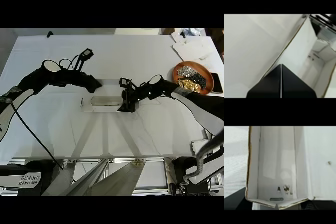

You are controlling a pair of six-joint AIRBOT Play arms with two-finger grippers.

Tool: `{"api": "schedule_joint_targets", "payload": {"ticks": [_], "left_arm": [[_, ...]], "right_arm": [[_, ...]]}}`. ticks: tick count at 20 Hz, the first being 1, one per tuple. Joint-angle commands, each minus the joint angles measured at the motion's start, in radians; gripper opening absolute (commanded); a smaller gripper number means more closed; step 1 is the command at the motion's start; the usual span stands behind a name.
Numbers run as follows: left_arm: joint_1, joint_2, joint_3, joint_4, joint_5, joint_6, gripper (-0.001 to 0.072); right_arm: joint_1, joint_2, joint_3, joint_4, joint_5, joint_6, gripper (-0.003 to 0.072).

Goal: Fold the box and place the chain.

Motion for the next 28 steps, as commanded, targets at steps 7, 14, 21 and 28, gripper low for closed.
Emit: {"api": "schedule_joint_targets", "payload": {"ticks": [7,14,21,28], "left_arm": [[-0.025,-0.158,-0.001,-0.020,0.024,0.000,0.0011],[0.010,-0.038,0.000,-0.022,0.014,0.004,0.0011],[0.111,0.196,-0.001,0.290,-0.147,0.125,0.0067],[0.082,0.238,-0.111,0.382,-0.205,0.320,0.0520]], "right_arm": [[0.000,0.000,0.001,0.000,0.001,0.000,0.0530],[0.000,0.000,0.001,0.000,0.001,0.000,0.0530],[0.000,0.000,0.001,0.000,0.001,0.000,0.0530],[0.000,0.000,0.001,0.000,0.002,0.000,0.0530]]}}
